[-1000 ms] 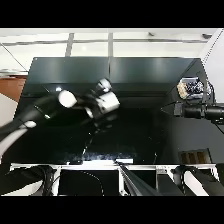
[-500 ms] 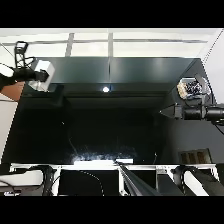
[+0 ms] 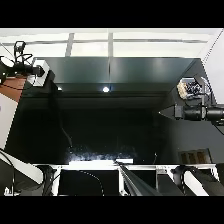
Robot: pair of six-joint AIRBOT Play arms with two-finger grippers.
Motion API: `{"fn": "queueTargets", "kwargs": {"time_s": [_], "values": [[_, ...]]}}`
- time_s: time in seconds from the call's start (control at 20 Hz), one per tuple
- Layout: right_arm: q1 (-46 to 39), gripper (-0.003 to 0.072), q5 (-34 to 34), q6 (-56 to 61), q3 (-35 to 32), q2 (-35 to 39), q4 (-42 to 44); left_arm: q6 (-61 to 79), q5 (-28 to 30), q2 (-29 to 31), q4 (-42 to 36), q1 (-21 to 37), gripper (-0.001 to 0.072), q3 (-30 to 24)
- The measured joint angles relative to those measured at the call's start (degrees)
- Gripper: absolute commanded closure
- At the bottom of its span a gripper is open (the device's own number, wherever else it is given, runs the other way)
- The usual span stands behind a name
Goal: Fold the box and place the chain.
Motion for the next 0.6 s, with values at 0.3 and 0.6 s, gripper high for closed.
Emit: {"fn": "queueTargets", "kwargs": {"time_s": [0.3,0.6], "values": [[0.0,0.0647,0.48,0.76,0.07,0.0,0.28,-4.11,-9.09,-0.98,6.86,-1.44,-0.0005,11.96],[-0.17,0.0647,0.94,-1.7,7.23,0.04,1.29,-10.86,-30.88,8.09,9.33,-4.31,0.0608,20.31]]}}
